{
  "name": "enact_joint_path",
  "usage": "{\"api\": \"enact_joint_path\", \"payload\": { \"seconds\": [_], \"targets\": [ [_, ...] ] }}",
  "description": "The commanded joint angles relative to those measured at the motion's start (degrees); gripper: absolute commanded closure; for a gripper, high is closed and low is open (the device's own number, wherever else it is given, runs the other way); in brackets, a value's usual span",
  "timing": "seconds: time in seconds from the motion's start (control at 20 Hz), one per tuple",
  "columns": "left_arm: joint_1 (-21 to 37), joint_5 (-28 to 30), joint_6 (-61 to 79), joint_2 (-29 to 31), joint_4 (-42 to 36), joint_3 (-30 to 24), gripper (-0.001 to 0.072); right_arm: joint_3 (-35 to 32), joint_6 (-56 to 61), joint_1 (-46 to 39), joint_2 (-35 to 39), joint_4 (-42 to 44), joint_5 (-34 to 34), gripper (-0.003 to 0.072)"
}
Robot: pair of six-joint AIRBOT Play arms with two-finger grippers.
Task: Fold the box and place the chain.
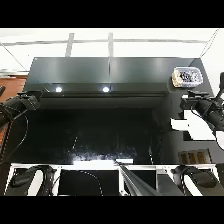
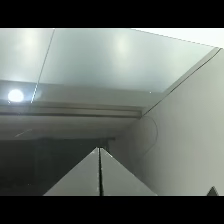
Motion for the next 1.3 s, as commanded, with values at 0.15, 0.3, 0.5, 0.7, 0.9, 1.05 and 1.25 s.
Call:
{"api": "enact_joint_path", "payload": {
  "seconds": [0.15, 0.3, 0.5, 0.7, 0.9, 1.05, 1.25],
  "targets": [
    [0.0, 0.0, 0.0, 0.0, 0.0, 0.0, 0.0679, 0.0, 0.0, 0.0, 0.0, 0.0, 0.0, 0.0677],
    [0.0, 0.0, 0.0, 0.0, 0.0, 0.0, 0.0679, 0.0, 0.0, 0.0, 0.0, 0.0, 0.0, 0.0678],
    [0.0, 0.0, 0.0, 0.0, 0.0, 0.0, 0.0679, 0.0, 0.0, 0.0, 0.0, 0.0, 0.0, 0.0678],
    [0.0, 1.4, 0.0, 0.0, -2.4, 0.0, 0.0680, 0.0, 0.0, 0.0, 0.0, 0.4, -2.1, 0.0678],
    [0.0, 11.9, 0.0, -0.8, -6.2, -0.1, 0.0679, 0.0, 0.0, 0.0, 0.0, 4.1, -12.5, 0.0678],
    [0.0, 16.4, 0.0, -3.7, -10.7, -0.1, 0.0678, 0.0, 0.0, 0.0, 0.0, 7.3, -17.7, 0.0677],
    [-3.7, 12.5, 4.4, -11.1, -14.1, 0.0, 0.0405, 0.0, 0.5, 0.0, 0.0, 8.1, -22.6, 0.0677]
  ]
}}
